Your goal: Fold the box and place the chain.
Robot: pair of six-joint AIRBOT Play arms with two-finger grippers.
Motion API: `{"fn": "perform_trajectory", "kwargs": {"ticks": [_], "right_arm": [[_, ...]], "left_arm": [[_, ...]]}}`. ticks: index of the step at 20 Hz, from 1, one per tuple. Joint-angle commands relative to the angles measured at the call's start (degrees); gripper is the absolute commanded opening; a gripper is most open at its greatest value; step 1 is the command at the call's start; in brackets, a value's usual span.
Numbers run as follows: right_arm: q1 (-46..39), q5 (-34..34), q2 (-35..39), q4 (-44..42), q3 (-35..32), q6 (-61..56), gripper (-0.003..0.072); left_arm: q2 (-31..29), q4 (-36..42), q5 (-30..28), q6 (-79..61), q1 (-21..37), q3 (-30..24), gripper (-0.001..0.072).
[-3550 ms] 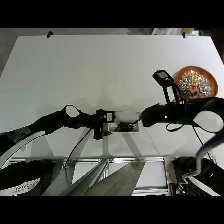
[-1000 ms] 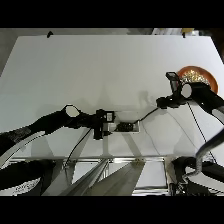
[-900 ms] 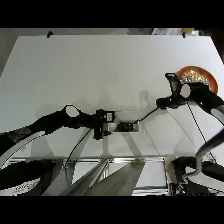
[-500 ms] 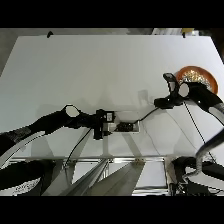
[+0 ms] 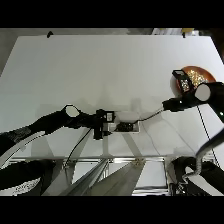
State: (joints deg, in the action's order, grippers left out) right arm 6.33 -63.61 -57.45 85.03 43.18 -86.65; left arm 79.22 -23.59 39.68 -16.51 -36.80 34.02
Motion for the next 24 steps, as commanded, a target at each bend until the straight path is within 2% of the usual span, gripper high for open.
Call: {"fn": "perform_trajectory", "kwargs": {"ticks": [1, 4, 7, 9, 13, 16, 20, 24], "right_arm": [[0.04, -5.73, 10.99, -4.55, -1.44, 1.44, 0.0016], [0.04, -8.94, 19.93, -13.51, -3.43, 3.39, 0.0017], [0.04, -8.72, 26.88, -26.01, -5.31, 4.90, 0.0017], [0.04, -7.41, 29.35, -32.54, -5.95, 6.03, 0.0016], [0.04, -4.55, 29.68, -44.78, -5.95, 11.37, 0.0016], [0.37, -3.96, 28.35, -46.31, -5.95, 12.24, 0.0017], [9.14, 0.17, 23.12, -45.38, -5.95, 15.17, 0.0017], [17.90, 7.39, 15.47, -36.59, -5.95, 14.88, 0.0017]], "left_arm": [[-0.02, 0.00, 0.00, 0.00, 0.00, -0.02, 0.0205], [-0.02, 0.00, 0.00, 0.00, 0.00, -0.02, 0.0205], [-0.02, 0.00, -0.02, 0.00, 0.00, -0.02, 0.0205], [-0.02, 0.00, 0.00, 0.00, 0.00, -0.02, 0.0205], [-0.02, 0.00, 0.00, 0.00, 0.00, -0.02, 0.0205], [-0.02, 0.00, 0.00, 0.00, 0.00, -0.02, 0.0205], [-0.02, 0.00, 0.00, 0.00, 0.00, -0.02, 0.0205], [-0.02, 0.00, 0.00, 0.00, 0.00, -0.02, 0.0205]]}}
